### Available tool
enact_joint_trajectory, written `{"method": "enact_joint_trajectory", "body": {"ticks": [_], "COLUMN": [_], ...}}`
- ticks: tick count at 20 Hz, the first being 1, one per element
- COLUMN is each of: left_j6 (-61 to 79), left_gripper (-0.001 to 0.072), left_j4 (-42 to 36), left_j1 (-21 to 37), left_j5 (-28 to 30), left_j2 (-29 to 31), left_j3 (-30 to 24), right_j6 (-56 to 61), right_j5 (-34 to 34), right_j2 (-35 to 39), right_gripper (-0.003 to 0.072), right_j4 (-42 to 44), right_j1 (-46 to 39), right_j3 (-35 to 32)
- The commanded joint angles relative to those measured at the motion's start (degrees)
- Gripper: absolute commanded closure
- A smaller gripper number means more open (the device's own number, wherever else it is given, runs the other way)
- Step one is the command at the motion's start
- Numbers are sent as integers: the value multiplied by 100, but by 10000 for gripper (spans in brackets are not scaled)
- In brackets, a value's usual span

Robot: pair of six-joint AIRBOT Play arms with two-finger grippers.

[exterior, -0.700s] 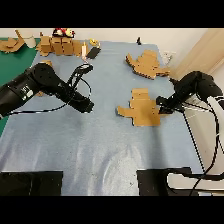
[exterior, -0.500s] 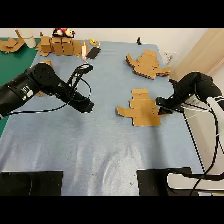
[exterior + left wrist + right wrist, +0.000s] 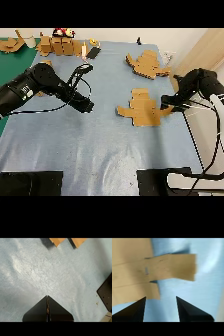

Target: Fold the box.

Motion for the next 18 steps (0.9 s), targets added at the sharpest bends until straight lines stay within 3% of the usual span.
{"method": "enact_joint_trajectory", "body": {"ticks": [1, 7, 12, 14, 18], "left_j6": [0, 0, -2, -2, 7], "left_gripper": [698, 698, 697, 697, 696], "left_j4": [0, -26, -170, -341, -623], "left_j1": [-4, -4, -4, -4, -4], "left_j5": [42, 361, 442, 446, 452], "left_j2": [4, 4, 4, 4, 4], "left_j3": [-2, -2, -2, -2, -2], "right_j6": [-356, -1609, -1886, -2068, -2238], "right_j5": [111, 299, 407, 372, 275], "right_j2": [-129, -748, -1274, -1401, -1425], "right_gripper": [133, 134, 136, 205, 205], "right_j4": [-332, 1252, 1676, 2103, 2470], "right_j1": [-503, -1416, -1390, -1381, -1274], "right_j3": [302, 299, 299, 295, 295]}}
